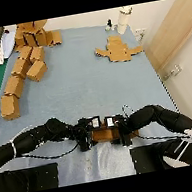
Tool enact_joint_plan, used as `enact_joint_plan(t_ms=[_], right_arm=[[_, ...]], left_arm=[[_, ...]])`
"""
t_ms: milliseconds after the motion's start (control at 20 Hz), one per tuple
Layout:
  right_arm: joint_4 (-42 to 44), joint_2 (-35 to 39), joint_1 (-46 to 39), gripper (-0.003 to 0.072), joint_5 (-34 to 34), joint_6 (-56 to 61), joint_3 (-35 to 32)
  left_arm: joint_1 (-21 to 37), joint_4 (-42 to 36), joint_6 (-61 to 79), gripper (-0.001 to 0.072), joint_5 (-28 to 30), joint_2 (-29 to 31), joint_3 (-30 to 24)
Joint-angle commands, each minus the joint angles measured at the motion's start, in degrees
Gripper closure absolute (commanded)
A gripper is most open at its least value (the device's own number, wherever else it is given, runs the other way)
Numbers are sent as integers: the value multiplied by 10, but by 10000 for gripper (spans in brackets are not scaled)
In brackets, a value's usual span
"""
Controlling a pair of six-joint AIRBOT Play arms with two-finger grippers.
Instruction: Fold the box.
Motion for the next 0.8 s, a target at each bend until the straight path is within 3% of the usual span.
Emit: enact_joint_plan(t_ms=[0, 500, 750], right_arm=[[-8, 5, 0, -34, -5, 2, 3], [-142, 113, -14, -34, -4, 140, 25], [-163, 193, -14, -34, -79, 181, 25]], left_arm=[[0, 0, 0, 116, 2, 0, 1], [0, 0, 0, 116, 2, 0, 1], [0, 0, 0, 116, 2, 0, 1]])
